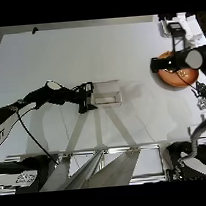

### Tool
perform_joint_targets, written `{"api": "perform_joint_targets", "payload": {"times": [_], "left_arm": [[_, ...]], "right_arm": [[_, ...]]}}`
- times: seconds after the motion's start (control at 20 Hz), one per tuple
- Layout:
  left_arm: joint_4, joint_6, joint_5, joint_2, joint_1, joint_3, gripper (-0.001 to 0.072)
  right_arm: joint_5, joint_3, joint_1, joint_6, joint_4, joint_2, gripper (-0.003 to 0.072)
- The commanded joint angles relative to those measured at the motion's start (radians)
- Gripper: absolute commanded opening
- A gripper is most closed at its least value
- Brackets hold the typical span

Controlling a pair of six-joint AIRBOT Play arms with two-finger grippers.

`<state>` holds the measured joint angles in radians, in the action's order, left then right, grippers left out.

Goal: Fold the box and place the chain.

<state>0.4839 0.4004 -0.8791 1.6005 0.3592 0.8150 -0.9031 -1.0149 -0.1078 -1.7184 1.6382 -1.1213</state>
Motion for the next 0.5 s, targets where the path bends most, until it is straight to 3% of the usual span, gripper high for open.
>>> {"api": "perform_joint_targets", "payload": {"times": [0.0,0.2,0.45], "left_arm": [[0.000,0.000,0.000,0.000,0.000,0.000,0.0117],[0.000,0.000,0.000,0.000,0.000,0.000,0.0117],[0.000,0.000,0.000,0.000,0.000,0.000,0.0117]], "right_arm": [[0.058,-0.024,0.211,0.094,-0.028,-0.068,0.0701],[0.020,-0.189,0.329,0.188,-0.178,-0.303,0.0703],[0.049,-0.385,0.336,0.202,-0.175,-0.571,0.0703]]}}
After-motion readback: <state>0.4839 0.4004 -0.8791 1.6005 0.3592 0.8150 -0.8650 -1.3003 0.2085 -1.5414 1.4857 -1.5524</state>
